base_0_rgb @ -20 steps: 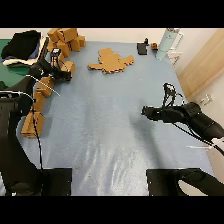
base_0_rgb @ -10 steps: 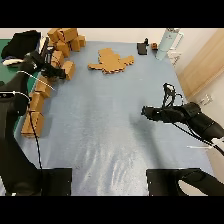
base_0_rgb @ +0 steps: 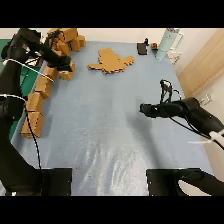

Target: Fold the box.

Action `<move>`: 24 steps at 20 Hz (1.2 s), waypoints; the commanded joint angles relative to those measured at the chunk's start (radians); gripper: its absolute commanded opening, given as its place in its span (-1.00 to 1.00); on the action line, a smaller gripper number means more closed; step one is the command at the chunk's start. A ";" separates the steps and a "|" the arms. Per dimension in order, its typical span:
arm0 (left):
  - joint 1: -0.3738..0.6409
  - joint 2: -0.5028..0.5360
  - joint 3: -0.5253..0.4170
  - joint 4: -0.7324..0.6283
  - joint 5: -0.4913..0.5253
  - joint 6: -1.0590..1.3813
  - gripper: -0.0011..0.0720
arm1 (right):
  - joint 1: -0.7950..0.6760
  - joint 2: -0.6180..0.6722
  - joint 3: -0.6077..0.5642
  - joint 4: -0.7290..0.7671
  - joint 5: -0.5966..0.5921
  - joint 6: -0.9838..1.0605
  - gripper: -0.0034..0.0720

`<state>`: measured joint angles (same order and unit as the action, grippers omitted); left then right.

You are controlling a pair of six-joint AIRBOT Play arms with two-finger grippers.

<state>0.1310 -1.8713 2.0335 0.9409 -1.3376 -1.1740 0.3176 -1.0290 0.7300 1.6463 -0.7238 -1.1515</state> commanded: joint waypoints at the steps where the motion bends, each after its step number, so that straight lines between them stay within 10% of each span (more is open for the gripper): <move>1: -0.131 0.066 -0.046 0.054 -0.069 -0.017 -0.96 | 0.000 -0.103 0.146 0.029 -0.098 -0.064 -0.89; 7: -0.415 0.235 -0.319 0.134 0.035 -0.035 -0.96 | 0.000 -0.346 0.429 0.156 -0.248 -0.175 -0.89; 14: -0.595 0.451 -0.788 0.182 0.326 -0.120 -0.96 | 0.010 -0.430 0.460 0.203 -0.280 -0.212 -0.89; 24: -0.605 0.463 -0.815 0.181 0.310 -0.161 -0.94 | 0.039 -0.430 0.460 0.198 -0.305 -0.237 -0.89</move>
<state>-0.4709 -1.4113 1.2255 1.1206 -1.0279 -1.3281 0.3534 -1.4578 1.1896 1.8446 -1.0199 -1.3853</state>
